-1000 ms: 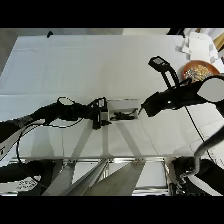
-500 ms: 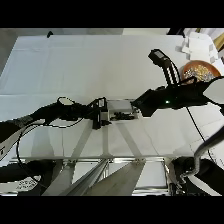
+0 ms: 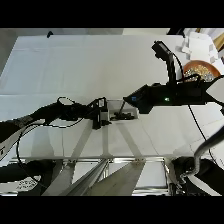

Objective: Fold the box and place the chain.

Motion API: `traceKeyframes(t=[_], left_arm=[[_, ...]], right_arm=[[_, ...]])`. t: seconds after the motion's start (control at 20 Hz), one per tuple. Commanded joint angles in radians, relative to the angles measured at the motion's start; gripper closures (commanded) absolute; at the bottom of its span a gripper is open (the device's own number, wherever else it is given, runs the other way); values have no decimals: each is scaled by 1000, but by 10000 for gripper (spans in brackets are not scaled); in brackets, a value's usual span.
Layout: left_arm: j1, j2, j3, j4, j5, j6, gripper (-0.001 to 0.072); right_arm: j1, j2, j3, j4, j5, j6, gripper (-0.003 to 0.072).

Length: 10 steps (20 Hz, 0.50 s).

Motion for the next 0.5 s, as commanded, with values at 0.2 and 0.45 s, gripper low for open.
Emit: traceKeyframes(t=[0.2,0.45], left_arm=[[0,0,0,0,0,0,573],[0,0,0,0,0,0,573]], right_arm=[[1,-2,-149,20,-154,-23,667],[1,-33,-364,23,-300,-24,669]])
